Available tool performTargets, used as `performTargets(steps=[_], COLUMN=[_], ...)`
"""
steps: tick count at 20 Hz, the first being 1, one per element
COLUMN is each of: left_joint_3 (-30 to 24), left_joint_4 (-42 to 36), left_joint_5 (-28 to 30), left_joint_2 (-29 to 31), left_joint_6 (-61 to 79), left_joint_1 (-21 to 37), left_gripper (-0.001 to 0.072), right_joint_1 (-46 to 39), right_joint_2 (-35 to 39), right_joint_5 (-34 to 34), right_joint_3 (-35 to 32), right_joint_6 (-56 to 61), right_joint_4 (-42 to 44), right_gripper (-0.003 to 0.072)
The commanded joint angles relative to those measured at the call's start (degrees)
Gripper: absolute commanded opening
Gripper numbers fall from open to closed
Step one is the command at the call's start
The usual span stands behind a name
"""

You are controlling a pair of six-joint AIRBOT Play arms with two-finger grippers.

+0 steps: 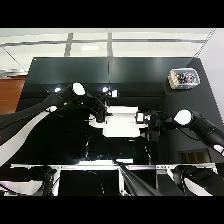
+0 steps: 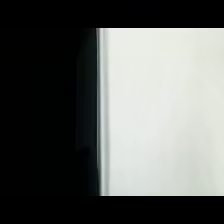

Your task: Fold the box and place the chain.

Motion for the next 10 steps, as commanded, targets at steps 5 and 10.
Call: performTargets(steps=[5,10], left_joint_3=[0.0,0.0], left_joint_4=[0.3,0.4], left_joint_5=[-1.5,-1.5], left_joint_2=[-0.1,-0.1], left_joint_6=[0.0,0.0], left_joint_1=[0.0,0.0], left_gripper=[0.0021,0.0022], right_joint_1=[1.1,1.1], right_joint_2=[-0.7,1.0], right_joint_5=[-1.7,2.0], right_joint_3=[-1.9,-0.2], right_joint_6=[-0.7,-0.2], right_joint_4=[0.4,-6.5], right_gripper=[0.0694,0.0672])
